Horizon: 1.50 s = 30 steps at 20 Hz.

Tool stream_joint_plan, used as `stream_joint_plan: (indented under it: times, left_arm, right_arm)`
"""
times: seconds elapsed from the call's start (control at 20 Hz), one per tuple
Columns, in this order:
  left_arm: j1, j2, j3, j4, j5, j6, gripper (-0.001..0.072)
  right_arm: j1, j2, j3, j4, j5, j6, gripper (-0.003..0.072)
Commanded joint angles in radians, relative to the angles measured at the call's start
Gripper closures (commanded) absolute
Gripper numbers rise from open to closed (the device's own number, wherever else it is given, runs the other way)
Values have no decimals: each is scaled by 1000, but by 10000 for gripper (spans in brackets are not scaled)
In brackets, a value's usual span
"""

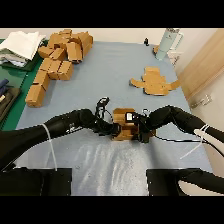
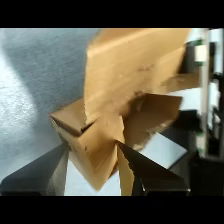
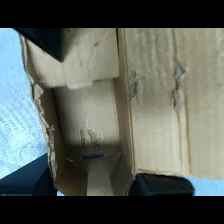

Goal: Fold the box.

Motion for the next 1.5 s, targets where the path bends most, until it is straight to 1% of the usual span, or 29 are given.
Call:
stream_joint_plan:
  times: [0.0,0.1,0.35,0.55,0.75,0.9,1.0,1.15,1.25,1.3,1.35,1.4,1.45]
  left_arm:
    - [-19,-41,92,305,-140,-301,255]
    - [-26,-41,134,399,-205,-401,255]
    - [-92,-51,236,576,-307,-648,255]
    - [-139,-116,322,582,-360,-671,255]
    - [-169,-226,406,587,-464,-692,255]
    - [-169,-275,449,601,-534,-731,255]
    - [-167,-293,468,602,-538,-731,256]
    - [-167,-304,468,602,-493,-730,257]
    - [-167,-314,468,602,-483,-742,260]
    - [-167,-321,468,602,-484,-764,430]
    - [-167,-328,468,602,-481,-763,639]
    - [-167,-333,468,600,-473,-764,676]
    - [-167,-335,468,600,-466,-773,694]
  right_arm:
    - [0,0,0,0,0,0,183]
    - [0,0,0,0,0,0,183]
    - [0,0,0,0,0,0,183]
    - [0,0,0,0,0,0,183]
    - [0,0,0,0,0,0,183]
    - [0,0,0,0,0,0,183]
    - [0,0,0,0,0,0,183]
    - [0,0,0,0,0,0,183]
    - [0,0,0,0,0,0,183]
    - [0,0,0,0,0,0,183]
    - [0,0,0,0,0,0,183]
    - [0,0,0,0,0,0,183]
    - [0,0,0,0,0,0,183]
